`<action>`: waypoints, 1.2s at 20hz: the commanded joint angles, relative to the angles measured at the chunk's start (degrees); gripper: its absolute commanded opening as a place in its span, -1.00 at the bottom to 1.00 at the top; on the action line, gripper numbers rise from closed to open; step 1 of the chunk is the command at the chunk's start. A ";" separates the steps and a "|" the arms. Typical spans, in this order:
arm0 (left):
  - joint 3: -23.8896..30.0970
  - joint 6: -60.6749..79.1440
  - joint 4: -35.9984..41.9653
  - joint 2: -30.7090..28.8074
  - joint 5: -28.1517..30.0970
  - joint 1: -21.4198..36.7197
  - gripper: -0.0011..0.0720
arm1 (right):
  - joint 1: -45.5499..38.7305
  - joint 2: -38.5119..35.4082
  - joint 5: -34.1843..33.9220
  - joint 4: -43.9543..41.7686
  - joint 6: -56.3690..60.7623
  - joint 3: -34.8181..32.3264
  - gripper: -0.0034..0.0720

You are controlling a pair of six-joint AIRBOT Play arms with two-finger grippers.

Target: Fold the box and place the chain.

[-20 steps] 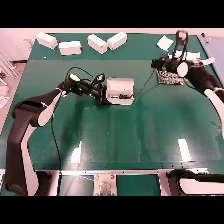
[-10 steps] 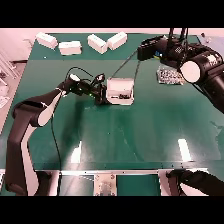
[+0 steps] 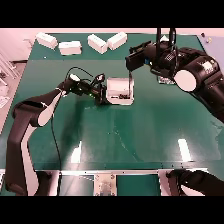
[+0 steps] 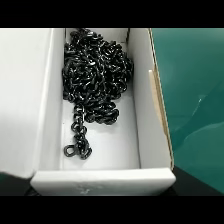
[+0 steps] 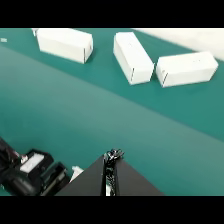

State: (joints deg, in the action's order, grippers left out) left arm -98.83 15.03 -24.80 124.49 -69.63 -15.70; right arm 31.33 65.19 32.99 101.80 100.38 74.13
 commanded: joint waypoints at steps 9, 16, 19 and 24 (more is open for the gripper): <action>-0.04 0.00 0.00 0.00 0.02 0.04 0.46 | 0.24 3.41 -3.26 -0.81 5.29 -13.97 -0.90; -0.04 0.00 0.00 0.00 0.02 0.04 0.46 | -1.09 9.35 -3.98 -0.68 6.99 -16.44 0.11; -0.04 0.00 -0.02 0.00 0.00 0.04 0.46 | -3.28 8.70 -3.98 -0.57 5.99 -15.13 0.30; -0.04 0.00 -0.02 0.00 0.00 0.04 0.46 | -6.25 4.37 -1.09 -0.94 -6.95 -9.66 -0.58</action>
